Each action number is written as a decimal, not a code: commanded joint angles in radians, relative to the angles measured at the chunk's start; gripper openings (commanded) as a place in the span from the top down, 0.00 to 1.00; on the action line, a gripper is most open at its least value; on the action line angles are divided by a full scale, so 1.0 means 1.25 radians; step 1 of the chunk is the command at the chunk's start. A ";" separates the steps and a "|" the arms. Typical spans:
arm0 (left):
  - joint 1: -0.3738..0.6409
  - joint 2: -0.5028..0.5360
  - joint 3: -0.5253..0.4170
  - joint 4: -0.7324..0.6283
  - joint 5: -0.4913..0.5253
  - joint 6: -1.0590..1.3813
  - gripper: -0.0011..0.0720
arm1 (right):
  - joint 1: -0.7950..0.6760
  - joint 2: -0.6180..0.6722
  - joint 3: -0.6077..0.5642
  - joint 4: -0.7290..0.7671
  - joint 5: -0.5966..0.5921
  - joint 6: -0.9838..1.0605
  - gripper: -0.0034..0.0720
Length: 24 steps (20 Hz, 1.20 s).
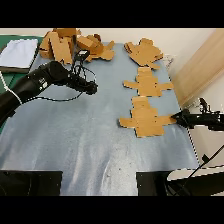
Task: Fold the box.
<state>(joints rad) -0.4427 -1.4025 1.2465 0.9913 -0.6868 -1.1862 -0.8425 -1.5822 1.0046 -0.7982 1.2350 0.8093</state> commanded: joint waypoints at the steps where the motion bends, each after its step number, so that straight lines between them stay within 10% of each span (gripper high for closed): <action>1: 0.000 0.000 0.000 0.000 -0.002 0.000 0.53 | -0.017 0.000 0.001 0.036 -0.013 -0.029 0.38; 24: 0.000 0.000 0.000 -0.003 0.003 0.000 0.53 | 0.027 -0.036 -0.008 0.076 0.059 -0.037 0.56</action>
<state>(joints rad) -0.4427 -1.4025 1.2465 0.9897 -0.6830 -1.1858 -0.8394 -1.6119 1.0004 -0.6937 1.3132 0.7685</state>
